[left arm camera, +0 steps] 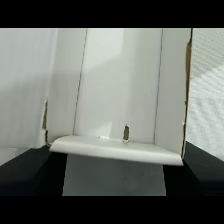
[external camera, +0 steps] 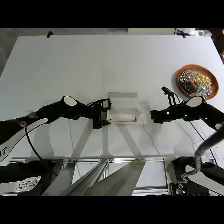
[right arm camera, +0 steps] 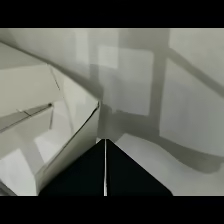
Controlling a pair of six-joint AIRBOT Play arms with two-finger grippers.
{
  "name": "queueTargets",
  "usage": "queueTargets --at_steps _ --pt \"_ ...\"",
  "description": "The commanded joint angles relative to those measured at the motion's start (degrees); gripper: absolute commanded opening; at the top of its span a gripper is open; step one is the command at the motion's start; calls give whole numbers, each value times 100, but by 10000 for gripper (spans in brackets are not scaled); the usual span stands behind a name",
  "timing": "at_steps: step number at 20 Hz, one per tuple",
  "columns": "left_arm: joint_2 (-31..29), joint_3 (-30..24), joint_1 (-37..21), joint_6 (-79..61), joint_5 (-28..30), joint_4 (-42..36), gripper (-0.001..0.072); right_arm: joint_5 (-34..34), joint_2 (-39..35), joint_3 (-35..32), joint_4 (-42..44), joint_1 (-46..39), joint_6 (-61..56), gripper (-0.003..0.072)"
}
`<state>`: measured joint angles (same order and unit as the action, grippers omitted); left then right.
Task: Fold the box and place the chain.
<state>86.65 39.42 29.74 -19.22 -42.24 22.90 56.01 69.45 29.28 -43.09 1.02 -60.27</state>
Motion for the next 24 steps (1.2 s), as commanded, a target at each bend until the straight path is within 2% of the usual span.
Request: queueTargets --at_steps 1,7,11,12,14,16,17,18,22,24 --pt "-2 0 0 -4 0 2 210 17 90 -2 898 52 496 8" --pt "-2 0 0 -4 0 2 210 192 -179 2 1145 52 634 17" --pt "-2 0 0 -4 2 2 210 566 -350 11 1228 52 610 203" --pt "-2 0 0 -4 0 2 210 664 -350 13 1298 55 612 205" --pt "-2 0 0 -4 2 2 210 787 -350 11 1384 129 612 293" --pt "-2 0 0 -4 0 2 210 758 -350 11 1381 330 612 297" --pt "-2 0 0 -4 0 2 210 726 -350 13 1381 437 610 348" --pt "-2 0 0 -4 2 2 210 654 -350 11 1381 544 610 469" --pt "-2 0 0 -4 0 2 210 52 -350 26 1287 925 372 474" --pt "-2 0 0 -4 0 2 210 -275 -350 168 922 1224 79 473"
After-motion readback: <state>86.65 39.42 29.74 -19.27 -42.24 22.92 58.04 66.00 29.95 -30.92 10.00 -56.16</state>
